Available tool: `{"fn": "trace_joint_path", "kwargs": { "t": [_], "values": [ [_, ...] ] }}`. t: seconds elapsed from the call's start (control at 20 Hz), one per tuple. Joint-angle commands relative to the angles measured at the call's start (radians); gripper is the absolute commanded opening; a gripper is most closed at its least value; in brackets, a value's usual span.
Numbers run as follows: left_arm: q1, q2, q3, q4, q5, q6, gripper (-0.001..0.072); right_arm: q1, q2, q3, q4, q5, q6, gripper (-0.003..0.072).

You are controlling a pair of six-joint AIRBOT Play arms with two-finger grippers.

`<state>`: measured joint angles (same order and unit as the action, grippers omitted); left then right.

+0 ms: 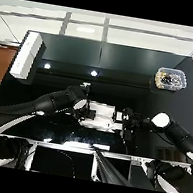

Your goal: Fold the box and place the chain.

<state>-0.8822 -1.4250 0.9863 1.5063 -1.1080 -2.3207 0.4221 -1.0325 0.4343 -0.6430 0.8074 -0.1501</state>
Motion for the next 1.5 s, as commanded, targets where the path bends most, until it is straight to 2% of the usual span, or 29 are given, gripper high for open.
{"fn": "trace_joint_path", "kwargs": {
  "t": [0.0, 0.05, 0.2, 0.25, 0.3, 0.35, 0.65, 0.9, 1.2, 1.45],
  "values": [
    [0.001, 0.000, -0.001, 0.000, 0.003, 0.001, 0.0027, 0.017, -0.001, -0.001, 0.047, -0.008, 0.000, 0.0599],
    [0.001, 0.000, -0.001, 0.000, 0.003, 0.001, 0.0027, 0.023, -0.001, -0.001, 0.046, -0.016, 0.000, 0.0463],
    [0.001, 0.000, -0.001, 0.000, 0.004, 0.001, 0.0027, 0.029, -0.001, -0.001, 0.048, -0.023, 0.013, 0.0425],
    [0.001, 0.000, -0.001, 0.000, 0.003, 0.001, 0.0027, 0.029, -0.001, -0.001, 0.048, -0.023, 0.027, 0.0356],
    [0.001, 0.000, -0.001, 0.000, 0.003, 0.001, 0.0027, 0.029, -0.001, -0.001, 0.048, -0.022, 0.048, 0.0152],
    [0.001, 0.000, -0.001, 0.000, 0.003, 0.001, 0.0027, 0.029, -0.001, -0.001, 0.049, -0.023, 0.060, 0.0124],
    [0.001, 0.000, -0.001, 0.000, 0.004, 0.001, 0.0027, 0.029, -0.001, -0.021, 0.110, -0.023, 0.098, 0.0126],
    [0.001, 0.000, -0.001, 0.000, 0.004, 0.001, 0.0027, 0.032, -0.024, -0.025, 0.254, -0.066, 0.093, 0.0126],
    [0.001, 0.000, -0.001, 0.000, 0.004, 0.001, 0.0027, 0.107, -0.051, -0.025, 0.268, -0.159, 0.093, 0.0125],
    [0.001, 0.000, -0.001, 0.000, 0.004, 0.001, 0.0027, 0.108, -0.052, -0.025, 0.267, -0.164, 0.093, 0.0125]
  ]
}}
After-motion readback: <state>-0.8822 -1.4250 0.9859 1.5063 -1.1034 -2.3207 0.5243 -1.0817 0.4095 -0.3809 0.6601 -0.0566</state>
